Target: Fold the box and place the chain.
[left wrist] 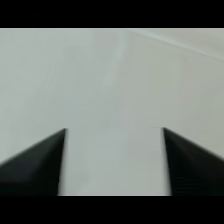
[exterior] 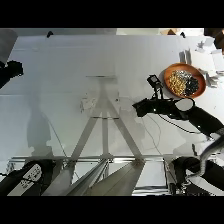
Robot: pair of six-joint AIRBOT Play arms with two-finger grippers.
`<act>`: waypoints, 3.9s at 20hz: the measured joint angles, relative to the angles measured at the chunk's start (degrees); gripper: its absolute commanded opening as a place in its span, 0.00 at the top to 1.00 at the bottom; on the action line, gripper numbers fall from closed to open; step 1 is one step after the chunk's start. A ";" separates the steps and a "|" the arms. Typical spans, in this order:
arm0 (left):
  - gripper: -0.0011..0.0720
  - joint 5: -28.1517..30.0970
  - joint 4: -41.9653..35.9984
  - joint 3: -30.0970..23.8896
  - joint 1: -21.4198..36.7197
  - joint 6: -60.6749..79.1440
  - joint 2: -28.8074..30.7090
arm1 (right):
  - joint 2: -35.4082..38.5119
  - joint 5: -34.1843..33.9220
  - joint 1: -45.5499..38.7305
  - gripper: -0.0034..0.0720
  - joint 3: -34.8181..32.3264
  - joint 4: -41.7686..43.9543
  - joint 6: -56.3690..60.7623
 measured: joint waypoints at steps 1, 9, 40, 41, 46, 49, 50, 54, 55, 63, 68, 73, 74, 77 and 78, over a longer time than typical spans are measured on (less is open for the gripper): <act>0.50 -1.88 0.04 0.00 -0.46 -0.11 0.02 | 0.00 0.00 0.00 0.94 0.00 -0.02 0.00; 0.41 -19.85 0.15 0.02 -13.51 9.01 0.02 | 0.00 0.00 0.00 0.94 0.00 0.00 -0.02; 0.47 -56.15 -21.70 25.51 -24.28 65.44 -41.00 | 0.00 -0.02 0.00 0.94 0.00 0.00 -0.04; 0.77 -55.78 -21.90 25.51 -24.55 65.75 -41.40 | 0.00 0.00 0.00 0.94 0.00 -0.02 -0.02; 0.97 -55.87 -22.62 25.51 -25.03 66.38 -42.21 | 0.00 -0.24 0.00 0.94 0.00 0.02 -0.04; 0.97 -56.06 -22.64 25.53 -25.09 66.42 -42.29 | 0.00 -0.11 0.00 0.94 0.00 0.00 -0.04; 0.97 -56.11 -22.64 25.53 -25.09 66.42 -42.29 | 0.00 -0.11 0.00 0.94 0.00 0.00 -0.04; 0.97 -56.30 -22.64 25.53 -25.09 66.42 -42.29 | 0.00 -0.07 0.00 0.94 0.00 0.00 -0.04; 0.97 -56.33 -22.64 25.53 -25.09 66.40 -42.29 | 0.00 -0.04 0.00 0.94 0.00 0.00 -0.04; 0.97 -55.87 -22.62 25.53 -25.14 66.36 -42.32 | 0.00 0.00 0.00 0.94 0.00 0.00 -0.04; 0.97 -55.67 -22.62 25.53 -25.14 66.34 -42.32 | 0.00 -0.07 0.00 0.93 0.00 0.44 0.00; 0.98 -56.52 -22.82 25.51 -25.14 65.96 -42.27 | 0.39 -0.07 0.00 0.21 0.00 2.82 0.90; 0.98 -57.53 -22.97 25.51 -25.11 65.66 -41.81 | 0.90 -0.42 0.00 0.21 0.00 3.32 1.16; 0.98 -59.98 -19.82 25.51 -24.81 65.24 -37.92 | 4.17 -4.31 0.00 0.22 0.13 3.74 1.31; 0.98 -60.48 -17.44 25.51 -24.79 65.18 -35.98 | 5.62 -6.34 0.00 0.24 0.13 3.19 1.38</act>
